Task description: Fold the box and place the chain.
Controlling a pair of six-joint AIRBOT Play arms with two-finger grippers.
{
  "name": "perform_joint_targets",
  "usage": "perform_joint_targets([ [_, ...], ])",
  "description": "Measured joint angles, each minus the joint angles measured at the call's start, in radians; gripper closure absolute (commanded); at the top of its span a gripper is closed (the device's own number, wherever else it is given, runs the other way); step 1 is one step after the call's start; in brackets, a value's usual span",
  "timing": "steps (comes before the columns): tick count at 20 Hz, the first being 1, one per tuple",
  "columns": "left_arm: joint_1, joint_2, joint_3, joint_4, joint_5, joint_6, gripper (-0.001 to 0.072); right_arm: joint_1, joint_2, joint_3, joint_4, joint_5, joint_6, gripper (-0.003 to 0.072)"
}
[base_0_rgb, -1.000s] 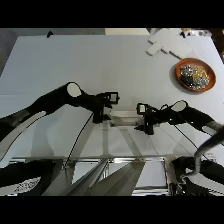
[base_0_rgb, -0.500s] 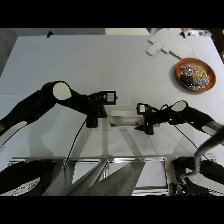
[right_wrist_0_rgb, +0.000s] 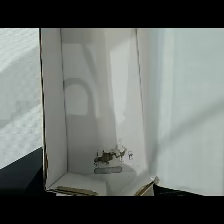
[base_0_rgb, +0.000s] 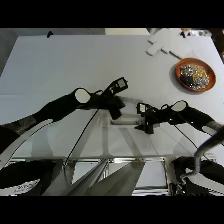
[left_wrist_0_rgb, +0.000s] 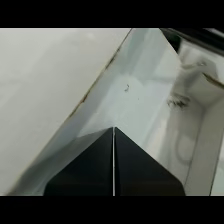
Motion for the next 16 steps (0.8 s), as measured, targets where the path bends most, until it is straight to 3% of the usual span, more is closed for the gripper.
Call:
perform_joint_targets([
  [7, -0.011, -0.035, -0.001, -0.062, 0.19, -0.071, 0.0703, 0.0, 0.0, 0.0, 0.0, 0.0, -0.001, 0.0463],
  [12, -0.016, -0.089, -0.002, -0.061, 0.17, -0.089, 0.0707, 0.0, 0.0, 0.0, 0.0, 0.003, 0.0, 0.0463],
  [16, -0.012, -0.065, -0.003, -0.042, 0.121, -0.095, 0.0707, 0.0, 0.0, 0.0, -0.002, 0.003, -0.002, 0.0463],
])
